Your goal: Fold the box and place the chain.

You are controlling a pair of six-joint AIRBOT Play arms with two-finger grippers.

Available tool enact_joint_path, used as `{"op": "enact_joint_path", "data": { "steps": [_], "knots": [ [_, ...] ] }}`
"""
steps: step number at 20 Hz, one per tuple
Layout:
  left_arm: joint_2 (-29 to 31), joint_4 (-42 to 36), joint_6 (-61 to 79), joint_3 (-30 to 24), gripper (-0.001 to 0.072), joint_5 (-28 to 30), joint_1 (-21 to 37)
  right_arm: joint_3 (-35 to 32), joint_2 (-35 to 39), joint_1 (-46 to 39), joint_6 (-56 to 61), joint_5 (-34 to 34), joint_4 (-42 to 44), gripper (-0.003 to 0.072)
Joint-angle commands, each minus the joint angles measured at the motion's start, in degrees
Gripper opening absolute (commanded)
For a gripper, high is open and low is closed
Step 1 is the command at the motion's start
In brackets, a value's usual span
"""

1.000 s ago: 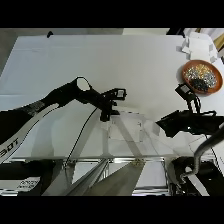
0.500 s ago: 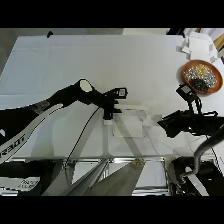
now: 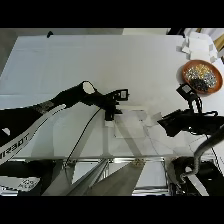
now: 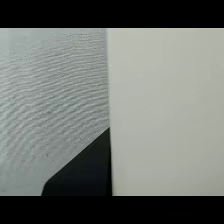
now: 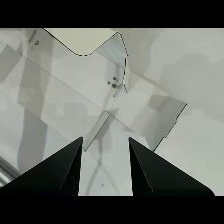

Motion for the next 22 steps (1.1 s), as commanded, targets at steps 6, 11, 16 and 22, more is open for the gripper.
{"op": "enact_joint_path", "data": {
  "steps": [6,11,16,22],
  "knots": [
    [-0.09,4.26,-2.03,-0.04,0.0009,0.37,-0.2,0.04,0.04,0.02,0.0,-0.22,0.02,0.0317],
    [0.28,4.13,-2.47,-0.02,0.0008,-0.55,-0.2,0.04,0.04,0.04,0.0,-0.22,0.02,0.0317],
    [1.05,4.35,-4.85,-0.02,0.0006,-0.42,-0.13,0.04,0.04,0.04,0.0,-0.22,0.02,0.0317],
    [1.22,7.43,-7.41,0.28,0.0003,-0.79,-0.13,0.04,0.04,0.02,0.0,-0.31,0.0,0.0317]
  ]
}}
